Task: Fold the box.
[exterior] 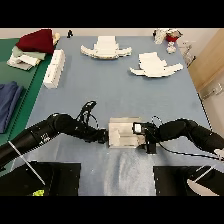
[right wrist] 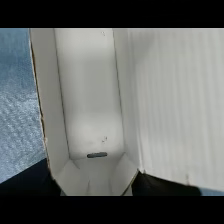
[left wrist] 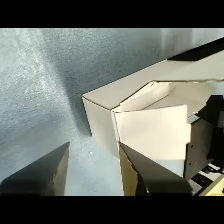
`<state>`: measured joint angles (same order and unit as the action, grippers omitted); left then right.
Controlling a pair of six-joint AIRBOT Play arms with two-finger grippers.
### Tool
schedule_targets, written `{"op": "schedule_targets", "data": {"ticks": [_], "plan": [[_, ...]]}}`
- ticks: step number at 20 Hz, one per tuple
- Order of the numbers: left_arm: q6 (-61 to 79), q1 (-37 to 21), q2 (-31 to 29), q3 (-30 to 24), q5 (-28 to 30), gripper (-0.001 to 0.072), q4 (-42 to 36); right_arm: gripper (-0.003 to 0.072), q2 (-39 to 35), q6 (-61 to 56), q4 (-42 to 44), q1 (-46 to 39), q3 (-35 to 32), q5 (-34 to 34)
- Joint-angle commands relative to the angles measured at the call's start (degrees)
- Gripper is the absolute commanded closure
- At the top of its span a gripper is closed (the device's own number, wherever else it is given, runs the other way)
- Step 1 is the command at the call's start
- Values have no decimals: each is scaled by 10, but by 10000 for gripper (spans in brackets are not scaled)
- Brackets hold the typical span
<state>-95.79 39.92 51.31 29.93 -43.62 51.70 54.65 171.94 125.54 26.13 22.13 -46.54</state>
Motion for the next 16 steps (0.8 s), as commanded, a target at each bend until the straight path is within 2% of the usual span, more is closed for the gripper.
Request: {"op": "schedule_targets", "data": {"ticks": [1, 4, 7, 10, 12, 16], "plan": [[16, 6, 1, 1, 17, 235, -51, 163, 0, 0, 0, 0, 0, 0], [-14, 39, 9, 12, 28, 237, -40, 163, 0, 0, 0, 0, 0, 0], [-156, 74, 42, 25, 29, 253, 51, 163, 0, 0, 0, 0, 0, 0], [-241, 111, 74, 60, 28, 268, 117, 163, 0, 0, 0, 0, 0, 0], [-304, 134, 95, 90, 15, 267, 172, 164, 0, 0, 0, 0, 0, 0], [-417, 174, 143, 151, -46, 288, 267, 163, 0, 0, 0, 0, 0, 0]]}}
